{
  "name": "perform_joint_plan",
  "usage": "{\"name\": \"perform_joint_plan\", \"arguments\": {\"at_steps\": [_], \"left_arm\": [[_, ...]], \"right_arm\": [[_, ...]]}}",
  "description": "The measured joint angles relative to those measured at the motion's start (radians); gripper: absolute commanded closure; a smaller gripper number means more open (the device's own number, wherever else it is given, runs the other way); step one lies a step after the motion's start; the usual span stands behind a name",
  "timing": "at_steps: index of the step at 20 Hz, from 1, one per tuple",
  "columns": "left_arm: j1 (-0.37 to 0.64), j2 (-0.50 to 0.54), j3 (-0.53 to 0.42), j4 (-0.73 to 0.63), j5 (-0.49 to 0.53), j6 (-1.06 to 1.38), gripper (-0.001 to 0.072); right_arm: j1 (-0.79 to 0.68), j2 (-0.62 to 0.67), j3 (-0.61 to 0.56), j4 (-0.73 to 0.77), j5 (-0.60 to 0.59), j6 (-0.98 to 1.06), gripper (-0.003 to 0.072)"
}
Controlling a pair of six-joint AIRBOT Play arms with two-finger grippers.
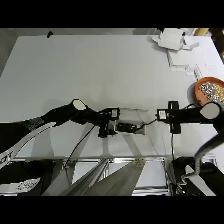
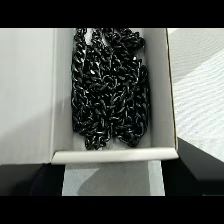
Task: Fold the box and place the chain.
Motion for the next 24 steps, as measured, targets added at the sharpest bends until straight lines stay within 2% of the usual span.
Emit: {"name": "perform_joint_plan", "arguments": {"at_steps": [3,6,11,13,14,18,21,24], "left_arm": [[0.000,0.000,0.000,0.000,0.000,0.000,0.0437],[0.000,0.000,0.000,0.000,0.000,0.000,0.0437],[0.000,0.000,0.000,0.000,0.000,0.000,0.0437],[0.000,0.000,0.000,0.000,0.000,0.000,0.0437],[0.000,0.000,0.000,0.000,0.000,0.000,0.0437],[0.000,0.000,0.000,0.000,0.000,0.000,0.0437],[0.000,0.000,0.000,0.000,0.000,0.000,0.0437],[0.000,0.000,0.000,0.000,0.000,0.000,0.0437]], "right_arm": [[0.045,0.120,-0.002,0.170,0.072,0.001,0.0667],[0.132,0.177,-0.003,0.340,0.092,0.002,0.0666],[0.315,0.171,-0.020,0.472,-0.002,0.024,0.0657],[0.372,0.132,-0.024,0.488,-0.056,0.051,0.0520],[0.392,0.106,-0.025,0.493,-0.082,0.058,0.0491],[0.430,0.063,-0.021,0.470,-0.163,0.079,0.0502],[0.414,0.097,0.005,0.317,-0.180,0.114,0.0502],[0.309,0.143,0.024,0.150,-0.163,0.161,0.0502]]}}
